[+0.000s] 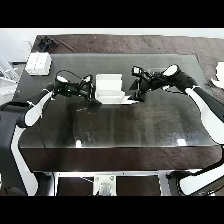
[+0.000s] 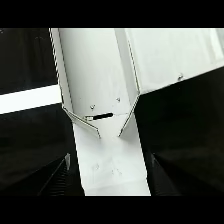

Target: Fold the box and place the chain.

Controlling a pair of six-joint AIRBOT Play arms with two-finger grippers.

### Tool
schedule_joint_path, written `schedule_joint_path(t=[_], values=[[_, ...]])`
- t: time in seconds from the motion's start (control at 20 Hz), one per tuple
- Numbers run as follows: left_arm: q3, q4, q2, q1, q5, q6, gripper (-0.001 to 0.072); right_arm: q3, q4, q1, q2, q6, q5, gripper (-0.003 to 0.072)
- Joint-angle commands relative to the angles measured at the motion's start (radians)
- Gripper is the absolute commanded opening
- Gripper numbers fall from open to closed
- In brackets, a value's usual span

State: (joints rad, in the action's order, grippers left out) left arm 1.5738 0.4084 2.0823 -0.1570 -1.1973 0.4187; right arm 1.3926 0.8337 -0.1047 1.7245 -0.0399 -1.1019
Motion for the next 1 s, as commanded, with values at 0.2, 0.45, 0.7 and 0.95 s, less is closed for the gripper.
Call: schedule_joint_path(t=[0.2,0.45,0.7,0.95], values=[[0.0,0.0,0.0,-0.001,0.001,0.0,0.043,-0.006,-0.074,-0.034,0.036,0.105,0.026,0.0379],[0.0,0.001,0.0,-0.001,0.001,0.0,0.043,-0.006,-0.075,-0.061,0.056,0.105,0.077,0.0353],[0.0,0.002,0.0,-0.001,0.001,0.0,0.043,-0.006,-0.104,-0.107,0.076,0.105,0.113,0.025],[0.0,0.001,0.0,-0.001,0.0,0.0,0.043,-0.006,-0.132,-0.131,0.108,0.131,0.199,0.0252]])
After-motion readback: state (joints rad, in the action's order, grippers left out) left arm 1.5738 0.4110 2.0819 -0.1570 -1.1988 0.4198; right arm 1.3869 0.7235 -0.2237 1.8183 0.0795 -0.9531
